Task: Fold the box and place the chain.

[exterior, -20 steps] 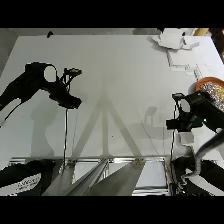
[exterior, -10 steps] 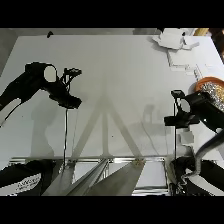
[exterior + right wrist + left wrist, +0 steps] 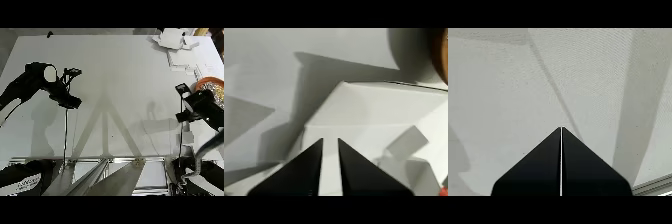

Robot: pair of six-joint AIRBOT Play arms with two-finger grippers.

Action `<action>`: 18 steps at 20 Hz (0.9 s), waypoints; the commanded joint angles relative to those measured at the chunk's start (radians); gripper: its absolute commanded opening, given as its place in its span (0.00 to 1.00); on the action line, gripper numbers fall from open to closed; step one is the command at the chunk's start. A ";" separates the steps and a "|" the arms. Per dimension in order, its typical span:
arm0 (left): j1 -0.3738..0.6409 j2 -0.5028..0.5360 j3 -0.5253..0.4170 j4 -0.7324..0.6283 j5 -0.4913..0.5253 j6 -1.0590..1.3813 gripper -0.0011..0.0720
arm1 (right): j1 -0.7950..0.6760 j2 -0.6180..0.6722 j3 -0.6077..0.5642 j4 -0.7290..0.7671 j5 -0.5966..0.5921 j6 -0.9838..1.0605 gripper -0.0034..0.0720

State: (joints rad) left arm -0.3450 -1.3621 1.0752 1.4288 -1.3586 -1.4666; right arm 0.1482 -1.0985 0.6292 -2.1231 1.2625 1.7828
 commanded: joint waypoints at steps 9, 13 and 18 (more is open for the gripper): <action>0.001 0.000 0.000 0.000 0.000 0.000 0.03 | -0.687 0.000 0.000 -0.104 0.056 -0.145 0.83; 0.001 0.000 0.000 0.000 0.000 0.000 0.03 | -0.770 -0.001 0.000 -0.105 -0.011 -0.144 0.63; 0.001 0.000 0.000 0.000 0.000 0.000 0.03 | -0.786 -0.016 0.000 -0.147 -0.069 -0.145 0.36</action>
State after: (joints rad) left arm -0.3450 -1.3621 1.0752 1.4292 -1.3582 -1.4666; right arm -0.6113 -1.1034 0.6292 -2.2433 1.2304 1.6394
